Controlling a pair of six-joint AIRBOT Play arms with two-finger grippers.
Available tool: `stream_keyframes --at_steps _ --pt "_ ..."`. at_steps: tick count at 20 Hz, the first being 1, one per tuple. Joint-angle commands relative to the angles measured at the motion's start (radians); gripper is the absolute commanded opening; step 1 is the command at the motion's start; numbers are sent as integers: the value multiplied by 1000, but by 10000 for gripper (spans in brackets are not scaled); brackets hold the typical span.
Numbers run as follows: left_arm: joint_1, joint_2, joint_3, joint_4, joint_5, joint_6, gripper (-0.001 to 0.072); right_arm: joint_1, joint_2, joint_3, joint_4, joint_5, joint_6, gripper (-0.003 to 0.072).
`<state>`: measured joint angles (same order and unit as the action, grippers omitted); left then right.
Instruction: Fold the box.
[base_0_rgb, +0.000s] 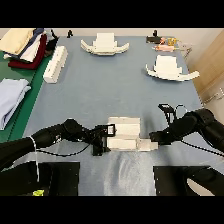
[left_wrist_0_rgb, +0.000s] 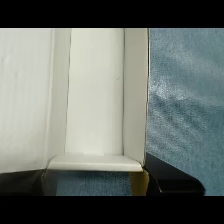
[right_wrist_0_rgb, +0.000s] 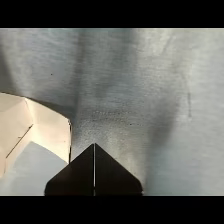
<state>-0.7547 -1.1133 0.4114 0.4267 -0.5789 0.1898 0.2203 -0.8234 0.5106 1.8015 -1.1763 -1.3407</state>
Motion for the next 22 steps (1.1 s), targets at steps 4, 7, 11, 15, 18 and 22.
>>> stream_keyframes --at_steps 4,7,11,15,18,22 --pt "0 0 1 0 0 0 518 0 29 -1 125 6 -78 5" --pt "0 0 1 0 0 0 518 4 29 -1 240 27 -174 173" --pt "0 0 1 0 0 0 518 13 29 0 253 18 -214 303" --pt "0 0 1 0 0 0 518 13 29 0 281 21 -214 392" --pt "0 0 1 0 0 0 518 13 29 2 291 24 -213 391" --pt "0 0 1 0 0 0 518 14 24 1 334 36 -213 392"
